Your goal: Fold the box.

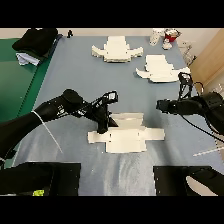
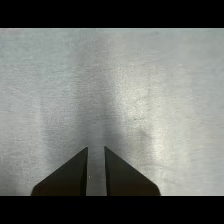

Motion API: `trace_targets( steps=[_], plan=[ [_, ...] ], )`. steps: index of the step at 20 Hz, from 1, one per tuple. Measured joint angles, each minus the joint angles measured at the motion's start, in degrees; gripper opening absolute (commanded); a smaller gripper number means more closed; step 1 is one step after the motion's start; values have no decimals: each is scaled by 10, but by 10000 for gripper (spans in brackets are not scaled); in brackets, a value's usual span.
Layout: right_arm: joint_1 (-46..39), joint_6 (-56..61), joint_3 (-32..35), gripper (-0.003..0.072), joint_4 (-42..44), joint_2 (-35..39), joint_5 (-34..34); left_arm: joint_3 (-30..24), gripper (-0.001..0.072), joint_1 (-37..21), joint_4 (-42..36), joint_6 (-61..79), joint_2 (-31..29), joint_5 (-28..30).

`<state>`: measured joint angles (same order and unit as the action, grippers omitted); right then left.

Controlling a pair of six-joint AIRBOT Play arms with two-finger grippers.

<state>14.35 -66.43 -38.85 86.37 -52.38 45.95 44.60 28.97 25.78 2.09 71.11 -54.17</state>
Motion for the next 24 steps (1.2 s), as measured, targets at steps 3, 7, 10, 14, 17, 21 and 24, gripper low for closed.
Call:
trace_targets(
  steps=[3, 7, 10, 14, 17, 21, 24],
  plan=[
    [0, 0, 0, 157, 9, 0, 1, 4, 13, 0, 1, -2, 2, -3],
    [0, 0, 0, 157, 13, 0, 2, 6, 14, -1, 3, -2, 24, -4],
    [0, 0, 0, 157, 16, 0, 6, 7, 14, -1, 5, -2, 42, -4],
    [0, 0, 0, 157, 17, 0, 13, 7, 14, -1, 6, -3, 51, -4],
    [0, 0, 0, 156, 19, 0, 17, 7, 14, -1, 7, -5, 53, -11],
    [0, 0, 0, 156, 19, 0, 26, 7, 14, -1, 12, -6, 54, -31],
    [0, 0, 0, 15, 23, 0, 30, 6, 14, -1, 14, -18, 54, -40]
  ],
)
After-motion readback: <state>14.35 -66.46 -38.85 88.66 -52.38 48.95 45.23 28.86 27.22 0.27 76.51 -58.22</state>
